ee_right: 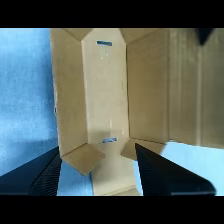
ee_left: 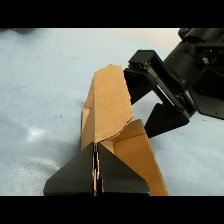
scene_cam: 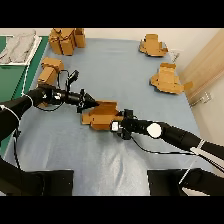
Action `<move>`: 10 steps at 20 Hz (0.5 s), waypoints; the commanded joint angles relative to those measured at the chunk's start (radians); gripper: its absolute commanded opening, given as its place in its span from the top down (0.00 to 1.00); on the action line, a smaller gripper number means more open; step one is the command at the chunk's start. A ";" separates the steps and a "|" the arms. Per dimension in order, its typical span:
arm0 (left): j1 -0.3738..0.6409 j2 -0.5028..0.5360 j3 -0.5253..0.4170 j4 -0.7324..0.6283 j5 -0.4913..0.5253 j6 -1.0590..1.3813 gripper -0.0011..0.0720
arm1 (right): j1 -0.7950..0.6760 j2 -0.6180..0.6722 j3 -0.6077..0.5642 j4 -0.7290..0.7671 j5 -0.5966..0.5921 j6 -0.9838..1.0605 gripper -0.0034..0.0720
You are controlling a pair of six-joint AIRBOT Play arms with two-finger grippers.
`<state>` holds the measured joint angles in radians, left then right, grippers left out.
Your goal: Fold the box.
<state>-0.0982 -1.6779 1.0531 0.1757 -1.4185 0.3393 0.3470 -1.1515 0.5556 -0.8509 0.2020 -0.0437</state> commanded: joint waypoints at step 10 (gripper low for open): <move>-0.001 -0.001 0.001 0.039 -0.025 -0.045 0.96 | -0.001 -0.034 0.006 0.132 -0.107 0.000 0.00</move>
